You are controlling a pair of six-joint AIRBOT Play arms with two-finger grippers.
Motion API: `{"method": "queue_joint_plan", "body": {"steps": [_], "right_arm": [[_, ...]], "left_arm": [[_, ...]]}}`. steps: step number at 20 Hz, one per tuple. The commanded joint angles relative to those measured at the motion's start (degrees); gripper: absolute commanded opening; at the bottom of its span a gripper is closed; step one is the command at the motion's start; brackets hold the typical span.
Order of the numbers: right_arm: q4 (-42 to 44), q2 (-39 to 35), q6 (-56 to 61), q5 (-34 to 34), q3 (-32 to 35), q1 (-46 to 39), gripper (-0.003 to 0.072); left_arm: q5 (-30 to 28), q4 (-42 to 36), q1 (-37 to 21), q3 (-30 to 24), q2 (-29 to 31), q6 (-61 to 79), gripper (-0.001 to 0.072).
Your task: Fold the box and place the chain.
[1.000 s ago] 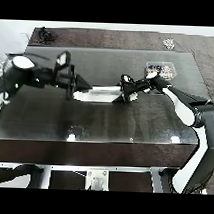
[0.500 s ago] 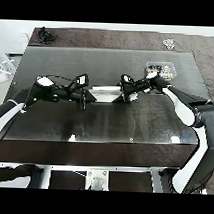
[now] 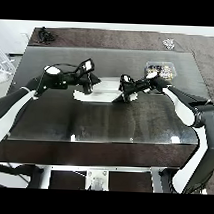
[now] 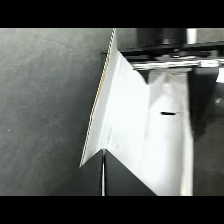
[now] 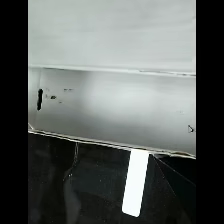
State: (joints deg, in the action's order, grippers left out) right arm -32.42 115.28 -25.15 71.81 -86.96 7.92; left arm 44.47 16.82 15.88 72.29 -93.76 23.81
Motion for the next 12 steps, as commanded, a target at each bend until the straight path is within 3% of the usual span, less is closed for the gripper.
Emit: {"method": "queue_joint_plan", "body": {"steps": [1, 6, 12], "right_arm": [[0.02, 0.04, 0.02, 0.0, 0.0, -0.02, 0.0499], [0.02, 0.04, 0.02, 0.0, 0.0, -0.02, 0.0499], [0.02, 0.04, 0.02, 0.0, 0.0, -0.02, 0.05]], "left_arm": [[-2.97, 0.17, -0.02, 4.81, -4.98, -1.29, 0.0021], [-1.88, 4.61, 0.0, 4.79, -9.29, -6.45, 0.002], [-2.05, 7.06, 0.0, 4.81, -9.88, -6.78, 0.002]]}}
